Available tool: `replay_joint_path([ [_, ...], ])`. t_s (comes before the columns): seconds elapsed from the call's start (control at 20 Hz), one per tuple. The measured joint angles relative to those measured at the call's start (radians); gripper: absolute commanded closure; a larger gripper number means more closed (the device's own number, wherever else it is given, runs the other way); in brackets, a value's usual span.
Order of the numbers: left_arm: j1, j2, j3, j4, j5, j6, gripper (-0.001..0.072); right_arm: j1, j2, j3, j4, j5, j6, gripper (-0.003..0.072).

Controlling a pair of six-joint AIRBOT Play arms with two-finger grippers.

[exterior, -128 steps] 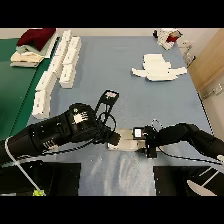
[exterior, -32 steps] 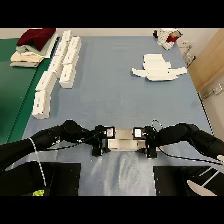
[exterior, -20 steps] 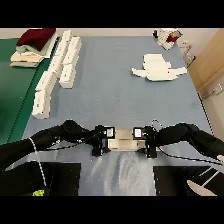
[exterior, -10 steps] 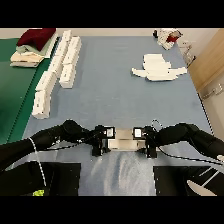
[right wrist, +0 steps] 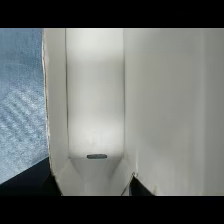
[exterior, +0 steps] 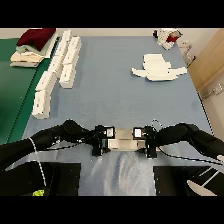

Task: Fold the box.

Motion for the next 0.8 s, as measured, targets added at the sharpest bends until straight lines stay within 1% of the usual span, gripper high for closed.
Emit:
replay_joint_path([
  [0.05,0.0,0.0,0.0,0.0,0.0,0.0,0.0254,0.0,0.0,0.0,0.0,0.0,0.0,0.0115],
  [0.1,0.0,0.0,0.0,0.0,0.0,0.0,0.0254,0.0,0.0,0.0,0.0,0.002,0.001,0.0025],
  [0.15,0.0,0.0,0.0,0.0,-0.002,0.0,0.0254,0.0,0.0,0.0,0.0,0.007,0.007,-0.0028],
  [0.35,0.0,0.0,0.0,0.0,-0.001,0.0,0.0254,0.0,0.015,0.01,-0.029,-0.007,0.09,-0.0028],
  [0.5,0.0,0.0,0.0,0.0,0.0,0.0,0.0254,0.0,0.054,0.035,-0.098,-0.059,0.206,-0.0027],
  [0.6,0.0,0.0,0.0,0.0,-0.002,0.001,0.0254,0.0,0.091,0.062,-0.178,-0.126,0.307,-0.0026],
  [0.75,0.0,0.0,0.0,0.0,-0.002,0.001,0.0254,0.0,0.158,0.117,-0.302,-0.276,0.507,-0.0024],
  [0.8,0.0,0.0,0.0,0.0,-0.002,0.001,0.0254,0.0,0.181,0.138,-0.335,-0.333,0.588,0.0022],
])
